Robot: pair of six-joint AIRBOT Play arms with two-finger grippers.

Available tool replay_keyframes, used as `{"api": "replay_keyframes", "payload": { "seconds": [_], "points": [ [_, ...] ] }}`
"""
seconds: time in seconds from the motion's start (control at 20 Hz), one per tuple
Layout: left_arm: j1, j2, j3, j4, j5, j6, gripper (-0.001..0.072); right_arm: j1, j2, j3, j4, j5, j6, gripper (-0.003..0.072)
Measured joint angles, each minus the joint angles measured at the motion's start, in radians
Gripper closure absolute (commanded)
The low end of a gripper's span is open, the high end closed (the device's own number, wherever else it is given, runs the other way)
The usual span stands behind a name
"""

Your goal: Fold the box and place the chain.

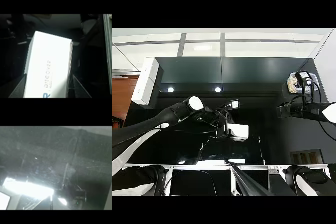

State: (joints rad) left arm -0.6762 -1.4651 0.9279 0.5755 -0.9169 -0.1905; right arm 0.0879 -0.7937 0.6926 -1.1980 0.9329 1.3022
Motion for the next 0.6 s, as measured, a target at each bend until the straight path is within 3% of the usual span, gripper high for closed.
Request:
{"api": "replay_keyframes", "payload": {
  "seconds": [0.6],
  "points": [
    [-0.082,-0.028,0.000,0.128,0.084,0.072,0.0006,0.000,0.000,0.000,0.000,-0.003,0.000,0.0672]
  ]
}}
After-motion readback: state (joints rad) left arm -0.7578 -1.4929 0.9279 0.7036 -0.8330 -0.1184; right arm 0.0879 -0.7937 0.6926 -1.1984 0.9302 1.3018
